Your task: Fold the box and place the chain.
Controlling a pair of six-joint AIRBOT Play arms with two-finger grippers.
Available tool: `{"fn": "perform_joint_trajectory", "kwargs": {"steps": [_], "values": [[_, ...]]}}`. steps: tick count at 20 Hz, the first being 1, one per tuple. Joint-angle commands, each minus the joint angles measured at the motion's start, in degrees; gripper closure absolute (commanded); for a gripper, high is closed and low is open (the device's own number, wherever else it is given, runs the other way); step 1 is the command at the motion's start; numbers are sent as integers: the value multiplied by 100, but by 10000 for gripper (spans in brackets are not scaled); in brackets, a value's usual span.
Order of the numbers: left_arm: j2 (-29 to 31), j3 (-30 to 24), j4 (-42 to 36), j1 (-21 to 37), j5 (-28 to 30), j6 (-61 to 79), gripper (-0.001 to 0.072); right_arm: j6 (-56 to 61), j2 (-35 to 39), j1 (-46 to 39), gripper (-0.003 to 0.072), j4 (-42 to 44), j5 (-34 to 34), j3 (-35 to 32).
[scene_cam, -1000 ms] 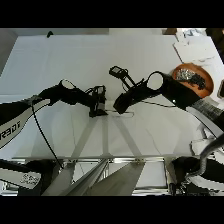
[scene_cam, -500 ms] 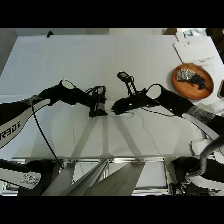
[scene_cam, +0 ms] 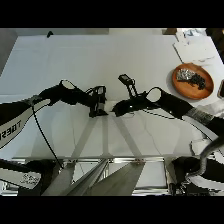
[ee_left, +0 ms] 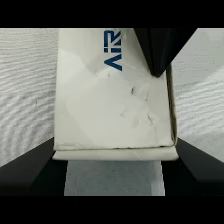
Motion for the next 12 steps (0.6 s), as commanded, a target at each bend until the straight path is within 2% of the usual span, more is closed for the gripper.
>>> {"fn": "perform_joint_trajectory", "kwargs": {"steps": [1, 9, 12], "values": [[2, 4, 2, 7, -7, -4, 453, -2, 57, -9, 679, 13, -42, -13], [2, 4, 2, 7, -7, -4, 453, -28, 1075, -52, 680, -184, -420, -17], [2, 4, 2, 7, -7, -4, 453, -22, 1307, -374, 680, -243, -404, -278]]}}
